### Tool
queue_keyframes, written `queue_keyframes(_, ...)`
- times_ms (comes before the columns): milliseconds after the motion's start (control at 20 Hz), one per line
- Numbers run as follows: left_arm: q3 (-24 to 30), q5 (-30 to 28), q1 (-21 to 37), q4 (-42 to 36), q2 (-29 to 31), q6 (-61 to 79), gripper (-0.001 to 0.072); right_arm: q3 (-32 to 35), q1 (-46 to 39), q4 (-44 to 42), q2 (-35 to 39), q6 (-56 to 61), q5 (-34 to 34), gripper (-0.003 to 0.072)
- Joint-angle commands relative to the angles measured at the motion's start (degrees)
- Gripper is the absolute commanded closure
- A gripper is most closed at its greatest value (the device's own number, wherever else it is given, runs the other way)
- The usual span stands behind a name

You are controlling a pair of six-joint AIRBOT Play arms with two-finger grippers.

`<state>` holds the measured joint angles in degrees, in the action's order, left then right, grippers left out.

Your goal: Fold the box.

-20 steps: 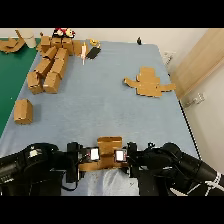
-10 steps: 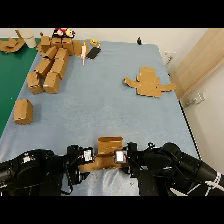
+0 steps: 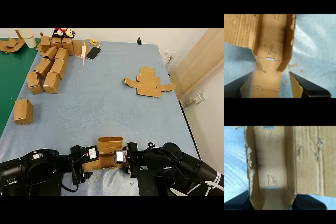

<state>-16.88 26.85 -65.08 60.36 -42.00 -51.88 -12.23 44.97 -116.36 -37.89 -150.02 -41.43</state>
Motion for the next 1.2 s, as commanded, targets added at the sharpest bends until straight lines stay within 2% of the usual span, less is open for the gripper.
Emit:
queue_keyframes(0,-1.44,-2.47,-0.15,-0.79,-4.13,1.55,0.0006,0.04,0.00,-0.02,0.00,0.02,0.02,0.0106)
queue_keyframes(300,-1.64,-2.86,-2.10,-0.79,-5.33,3.21,0.0007,0.04,0.04,-2.19,0.04,0.02,0.35,0.0106)
queue_keyframes(1150,-1.64,-2.73,-2.10,-0.33,-5.33,3.52,0.0007,0.07,0.04,-2.16,-0.79,0.11,0.31,0.0106)
